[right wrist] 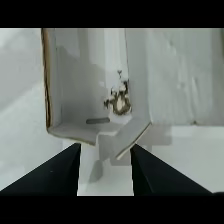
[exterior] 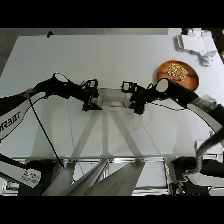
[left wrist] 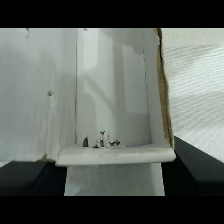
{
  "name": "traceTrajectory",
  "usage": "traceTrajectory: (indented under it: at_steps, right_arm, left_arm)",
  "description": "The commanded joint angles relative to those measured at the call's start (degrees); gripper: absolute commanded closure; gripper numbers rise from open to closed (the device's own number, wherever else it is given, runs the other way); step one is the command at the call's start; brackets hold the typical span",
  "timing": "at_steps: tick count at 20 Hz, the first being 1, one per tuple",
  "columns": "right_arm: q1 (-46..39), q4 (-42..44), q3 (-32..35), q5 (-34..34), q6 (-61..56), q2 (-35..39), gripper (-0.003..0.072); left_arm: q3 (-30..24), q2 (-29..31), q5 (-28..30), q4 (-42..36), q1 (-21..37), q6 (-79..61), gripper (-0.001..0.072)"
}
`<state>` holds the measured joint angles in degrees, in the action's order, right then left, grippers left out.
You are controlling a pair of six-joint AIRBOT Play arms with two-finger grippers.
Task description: Fold the box and place the chain.
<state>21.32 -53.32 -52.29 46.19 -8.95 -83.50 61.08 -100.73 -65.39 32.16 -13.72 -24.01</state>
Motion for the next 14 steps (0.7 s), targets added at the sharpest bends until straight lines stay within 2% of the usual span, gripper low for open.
traceTrajectory:
  at_steps: [1,2,4,5,7,10,12,14]
  right_arm:
    - [0.2,3.8,0.0,-0.9,3.5,-0.3,0.0359]
    - [0.2,3.9,0.0,-0.9,3.5,-0.3,0.0414]
    - [0.2,4.3,0.0,-0.8,3.5,-0.3,0.0464]
    - [0.2,4.8,0.0,-0.6,3.5,-0.3,0.0512]
    - [0.2,6.3,0.0,-0.4,3.5,-0.3,0.0524]
    - [0.2,9.6,0.0,-0.6,6.1,-0.3,0.047]
    - [0.2,11.3,0.0,-0.6,6.4,-0.3,0.0355]
    - [0.2,11.5,0.0,-0.6,6.4,-0.4,0.0343]
  left_arm:
    - [0.0,0.0,0.0,0.0,0.0,0.0,0.0502]
    - [0.0,0.0,0.0,0.0,0.0,0.0,0.0502]
    - [0.0,0.0,0.0,0.0,0.0,0.0,0.0502]
    - [0.0,0.0,0.0,0.0,0.0,0.0,0.0502]
    - [0.0,0.0,0.0,0.0,0.0,0.0,0.0502]
    - [0.0,0.0,0.0,0.0,0.0,0.0,0.0502]
    - [0.0,0.0,0.0,0.0,0.0,0.0,0.0502]
    - [0.0,0.0,0.0,0.0,0.0,0.0,0.0502]
